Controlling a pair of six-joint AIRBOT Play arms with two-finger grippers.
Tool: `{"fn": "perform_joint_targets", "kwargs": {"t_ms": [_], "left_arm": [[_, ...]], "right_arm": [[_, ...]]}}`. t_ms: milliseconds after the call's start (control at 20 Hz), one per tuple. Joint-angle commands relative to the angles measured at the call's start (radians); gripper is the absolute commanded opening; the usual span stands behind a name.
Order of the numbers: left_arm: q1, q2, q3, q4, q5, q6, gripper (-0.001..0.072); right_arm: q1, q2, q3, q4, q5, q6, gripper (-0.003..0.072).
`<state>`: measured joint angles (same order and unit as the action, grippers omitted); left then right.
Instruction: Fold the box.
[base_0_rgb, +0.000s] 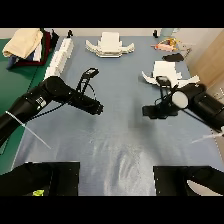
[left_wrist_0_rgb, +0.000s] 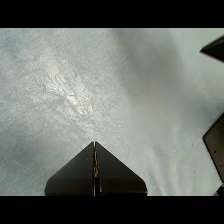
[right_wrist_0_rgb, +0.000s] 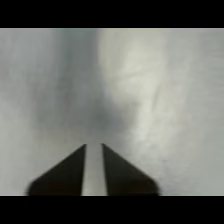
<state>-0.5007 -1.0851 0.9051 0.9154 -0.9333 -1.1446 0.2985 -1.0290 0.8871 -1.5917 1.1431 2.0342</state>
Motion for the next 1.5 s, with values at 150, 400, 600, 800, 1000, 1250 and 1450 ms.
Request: {"fn": "perform_joint_targets", "kwargs": {"t_ms": [150,400,600,800,1000,1250,1450], "left_arm": [[-0.001,0.000,0.000,-0.023,0.018,0.000,0.0012],[-0.001,0.000,0.000,-0.022,0.019,0.000,0.0012],[0.000,0.000,0.000,-0.021,0.019,0.000,0.0012],[0.000,0.000,0.000,-0.017,0.018,0.000,0.0012],[0.002,0.000,0.000,-0.010,0.018,0.000,0.0012],[0.002,0.000,0.000,-0.010,0.018,0.000,0.0013],[0.002,0.000,0.000,-0.012,0.018,-0.001,0.0012]], "right_arm": [[-0.523,-0.264,0.444,-0.045,0.097,-0.269,0.0314],[-0.800,-0.642,0.783,0.035,0.036,-0.394,0.0444],[-0.866,-0.835,0.967,0.101,-0.052,-0.422,0.0444],[-0.866,-0.972,1.115,0.164,-0.047,-0.456,0.0444],[-0.869,-1.030,1.156,0.204,-0.056,-0.494,0.0443],[-0.876,-1.046,1.157,0.355,0.089,-0.618,0.0194],[-0.875,-1.005,1.157,0.539,0.262,-0.684,0.0001]]}}
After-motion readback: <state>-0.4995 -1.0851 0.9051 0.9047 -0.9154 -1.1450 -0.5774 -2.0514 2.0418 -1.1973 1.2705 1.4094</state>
